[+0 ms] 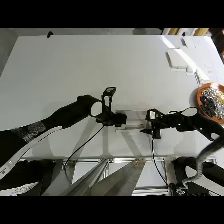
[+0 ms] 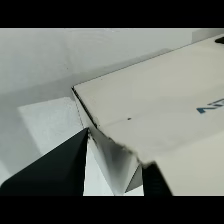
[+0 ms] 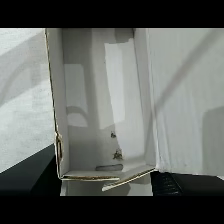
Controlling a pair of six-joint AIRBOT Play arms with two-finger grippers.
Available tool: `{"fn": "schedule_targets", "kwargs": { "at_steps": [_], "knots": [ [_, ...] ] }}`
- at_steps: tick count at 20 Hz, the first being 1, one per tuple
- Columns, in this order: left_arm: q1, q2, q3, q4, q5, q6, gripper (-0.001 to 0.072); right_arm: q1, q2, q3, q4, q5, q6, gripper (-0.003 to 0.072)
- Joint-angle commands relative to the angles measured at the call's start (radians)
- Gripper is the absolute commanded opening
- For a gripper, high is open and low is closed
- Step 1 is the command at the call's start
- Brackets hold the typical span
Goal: Fold the box and place the chain.
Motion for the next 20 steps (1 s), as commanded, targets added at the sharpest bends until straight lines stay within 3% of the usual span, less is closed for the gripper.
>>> {"fn": "schedule_targets", "kwargs": {
  "at_steps": [1,7,14,16,19,20],
  "knots": [
    [-0.021,-0.036,0.065,0.092,-0.098,-0.134,0.034,0.0,0.001,0.0,0.0,0.0,0.0,0.0408],
    [-0.068,-0.187,0.29,0.2,-0.315,-0.239,0.0333,0.0,0.001,0.0,0.0,0.0,0.0,0.0408],
    [-0.093,-0.235,0.293,0.236,-0.318,-0.364,0.0301,0.0,0.001,0.0,0.0,0.0,0.0,0.0408],
    [-0.093,-0.235,0.293,0.243,-0.317,-0.39,0.0198,0.0,0.001,0.0,0.0,0.0,0.0,0.0408],
    [-0.094,-0.235,0.293,0.255,-0.317,-0.426,0.0193,0.0,0.001,0.0,0.0,0.0,0.0,0.0408],
    [-0.098,-0.235,0.293,0.261,-0.316,-0.431,0.0147,0.0,0.001,0.0,0.0,0.0,0.0,0.0408]
  ]
}}
